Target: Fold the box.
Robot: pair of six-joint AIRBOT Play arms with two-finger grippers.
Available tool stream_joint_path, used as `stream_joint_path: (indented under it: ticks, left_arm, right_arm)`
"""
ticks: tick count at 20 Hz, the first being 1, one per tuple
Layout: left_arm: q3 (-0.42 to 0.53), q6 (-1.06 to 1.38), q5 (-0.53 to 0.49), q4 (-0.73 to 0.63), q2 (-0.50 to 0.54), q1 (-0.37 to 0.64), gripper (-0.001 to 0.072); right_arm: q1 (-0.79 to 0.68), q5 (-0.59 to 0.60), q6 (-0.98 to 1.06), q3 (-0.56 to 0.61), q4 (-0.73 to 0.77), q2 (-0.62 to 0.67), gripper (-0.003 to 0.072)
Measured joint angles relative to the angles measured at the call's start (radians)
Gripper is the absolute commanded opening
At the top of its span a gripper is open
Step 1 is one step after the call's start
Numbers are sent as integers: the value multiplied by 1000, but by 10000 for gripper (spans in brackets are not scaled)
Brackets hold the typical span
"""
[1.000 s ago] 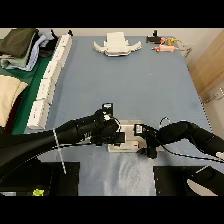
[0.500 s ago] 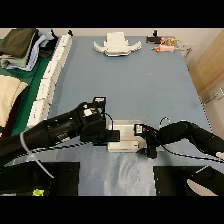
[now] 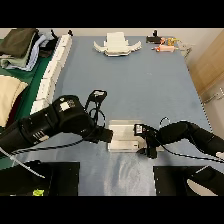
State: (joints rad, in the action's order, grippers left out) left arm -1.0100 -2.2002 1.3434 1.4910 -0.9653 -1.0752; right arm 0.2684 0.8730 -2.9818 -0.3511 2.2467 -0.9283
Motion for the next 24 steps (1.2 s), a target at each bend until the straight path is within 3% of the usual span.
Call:
stream_joint_path:
  ticks: [5, 9, 12, 13, 14, 15, 19, 24]
  left_arm:
    - [19, 480, -2, -2, 28, 193, 10]
    - [88, 877, -127, -31, 37, 258, 9]
    - [189, 1146, -233, -125, 77, 296, 13]
    - [235, 1254, -267, -172, 101, 309, 56]
    - [280, 1361, -296, -222, 123, 321, 475]
    - [331, 1473, -325, -283, 143, 333, 700]
    - [503, 1757, -441, -477, 171, 365, 701]
    - [592, 1969, -587, -624, 109, 376, 701]
  right_arm:
    - [0, 0, 0, 0, 0, 0, 537]
    - [0, 0, 0, 0, 0, 0, 537]
    - [0, 0, 0, 0, 0, 0, 537]
    - [0, 0, 0, 0, 0, 0, 537]
    - [0, 0, 0, 0, 0, 0, 537]
    - [0, 0, 0, 0, 0, 0, 537]
    - [0, 0, 0, 0, 0, 0, 537]
    - [0, 0, 0, 0, 0, 0, 537]
